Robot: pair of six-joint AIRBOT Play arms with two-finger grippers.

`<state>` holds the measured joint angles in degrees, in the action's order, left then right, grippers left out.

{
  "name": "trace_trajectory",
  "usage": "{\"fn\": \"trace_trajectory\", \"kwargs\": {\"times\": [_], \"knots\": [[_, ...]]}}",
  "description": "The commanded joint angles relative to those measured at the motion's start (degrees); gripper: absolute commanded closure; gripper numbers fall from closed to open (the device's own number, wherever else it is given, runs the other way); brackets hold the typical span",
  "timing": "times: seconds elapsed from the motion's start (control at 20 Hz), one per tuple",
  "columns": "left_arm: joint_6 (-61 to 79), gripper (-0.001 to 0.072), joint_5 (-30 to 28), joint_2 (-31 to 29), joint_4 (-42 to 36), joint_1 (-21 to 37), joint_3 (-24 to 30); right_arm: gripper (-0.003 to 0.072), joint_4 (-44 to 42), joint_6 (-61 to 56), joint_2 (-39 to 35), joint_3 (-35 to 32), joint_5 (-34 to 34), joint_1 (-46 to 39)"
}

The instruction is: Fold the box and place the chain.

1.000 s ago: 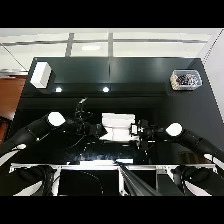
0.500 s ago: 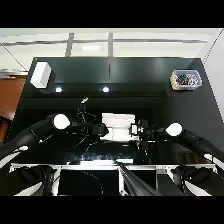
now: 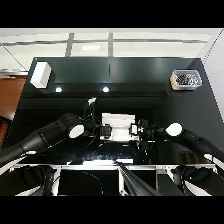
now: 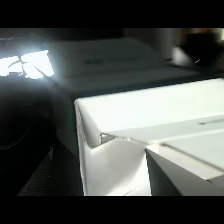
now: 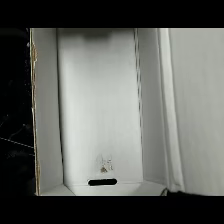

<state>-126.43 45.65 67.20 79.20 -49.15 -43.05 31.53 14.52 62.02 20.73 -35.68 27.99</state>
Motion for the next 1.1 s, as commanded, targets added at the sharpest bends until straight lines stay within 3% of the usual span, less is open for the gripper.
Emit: {"fn": "trace_trajectory", "kwargs": {"times": [0.0, 0.3, 0.5, 0.6, 0.65, 0.7, 1.05], "knots": [[-4.5, 0.0023, 3.0, 2.2, 4.5, -1.9, -1.9, 0.0162, 0.0, 0.0, 0.0, 0.0, 0.0, 0.0], [-4.5, 0.0026, 3.2, 4.8, 4.6, -1.9, -3.3, 0.0161, 0.0, 0.0, 0.0, 0.0, 0.0, 0.0], [-5.7, 0.0039, 15.5, 7.8, 6.8, -2.1, -8.7, 0.0162, 0.0, 0.0, 0.0, 0.0, 0.0, 0.0], [-7.9, 0.0052, 13.4, 8.8, 7.3, -2.2, -9.7, 0.0162, 0.0, 0.0, 0.0, 0.0, 0.0, 0.0], [-9.2, 0.0164, 11.8, 9.1, 7.2, -2.2, -9.7, 0.0162, 0.0, 0.0, 0.0, 0.0, 0.0, 0.0], [-9.2, 0.022, 10.4, 9.1, 7.1, -2.4, -9.7, 0.0162, 0.0, 0.0, 0.0, 0.0, 0.0, 0.0], [-12.6, 0.0231, 9.9, 9.9, 7.3, -3.7, -9.8, 0.0162, 0.0, 0.0, 0.0, 0.0, 0.0, 0.0]]}}
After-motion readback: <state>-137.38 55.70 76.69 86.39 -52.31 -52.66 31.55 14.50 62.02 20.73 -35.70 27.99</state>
